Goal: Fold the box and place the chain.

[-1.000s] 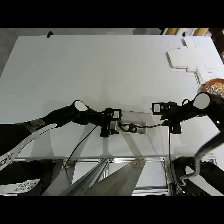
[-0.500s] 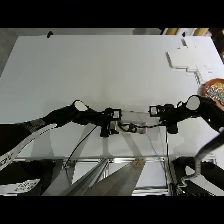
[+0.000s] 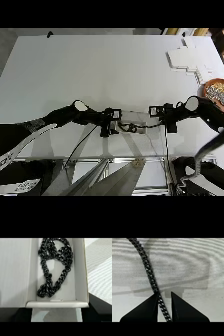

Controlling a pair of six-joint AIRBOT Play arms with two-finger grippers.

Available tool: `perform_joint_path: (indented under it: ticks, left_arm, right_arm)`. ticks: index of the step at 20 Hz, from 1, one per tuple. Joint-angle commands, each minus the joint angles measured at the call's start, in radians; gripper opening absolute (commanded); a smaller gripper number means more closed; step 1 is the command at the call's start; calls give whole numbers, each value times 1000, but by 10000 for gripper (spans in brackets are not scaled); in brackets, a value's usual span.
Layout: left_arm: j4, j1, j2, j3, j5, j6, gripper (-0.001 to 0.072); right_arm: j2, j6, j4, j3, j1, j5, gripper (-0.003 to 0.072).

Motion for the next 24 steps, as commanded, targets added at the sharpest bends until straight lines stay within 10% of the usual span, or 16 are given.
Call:
perform_joint_path:
  ticks: [1, 24]
  left_arm:
    - [0, 0, 0, 0, 0, 0, 391]
    - [0, 0, 0, 0, 0, 0, 391]
  right_arm:
    - [-21, -2, -3, -2, 0, -7, 153]
    - [55, -57, -3, -58, 0, 84, 107]
